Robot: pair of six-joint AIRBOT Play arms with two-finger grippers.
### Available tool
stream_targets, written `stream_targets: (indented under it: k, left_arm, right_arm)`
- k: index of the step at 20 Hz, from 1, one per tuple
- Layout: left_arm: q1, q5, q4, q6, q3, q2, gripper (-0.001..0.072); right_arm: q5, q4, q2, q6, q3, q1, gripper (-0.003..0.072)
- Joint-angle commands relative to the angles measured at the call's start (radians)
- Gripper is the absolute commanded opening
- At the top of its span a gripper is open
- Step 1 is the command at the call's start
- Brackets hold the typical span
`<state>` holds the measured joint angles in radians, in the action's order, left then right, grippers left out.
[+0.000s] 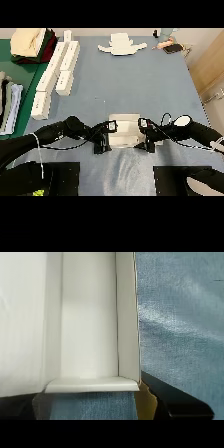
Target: Fold the box.
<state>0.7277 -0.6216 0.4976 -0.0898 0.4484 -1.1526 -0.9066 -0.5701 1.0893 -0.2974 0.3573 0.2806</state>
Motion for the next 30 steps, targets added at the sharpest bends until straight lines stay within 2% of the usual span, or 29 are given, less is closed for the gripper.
stream_targets:
  k: [1, 3, 4, 5, 13, 30]
  left_arm:
    - [-0.006, 0.001, 0.003, -0.006, -0.005, 0.005, 0.0695]
    - [-0.006, 0.004, 0.002, -0.004, -0.005, 0.005, 0.068]
    - [-0.006, 0.005, -0.001, -0.005, -0.005, 0.005, 0.0556]
    - [-0.006, 0.005, -0.003, -0.005, -0.005, 0.005, 0.052]
    - [-0.005, 0.039, -0.023, -0.004, -0.003, 0.005, 0.052]
    - [-0.004, 0.036, -0.025, -0.003, -0.003, 0.005, 0.0521]
  right_arm:
    - [0.0, 0.001, 0.0, 0.001, 0.0, 0.001, 0.0525]
    - [0.0, 0.001, 0.0, 0.002, 0.0, 0.0, 0.0525]
    - [0.0, 0.001, 0.0, 0.002, 0.0, 0.0, 0.0525]
    - [0.0, 0.001, 0.0, 0.002, 0.0, 0.001, 0.0525]
    - [0.0, 0.001, 0.0, 0.002, 0.0, 0.0, 0.0525]
    - [0.019, 0.001, 0.0, 0.002, 0.0, 0.0, 0.0525]
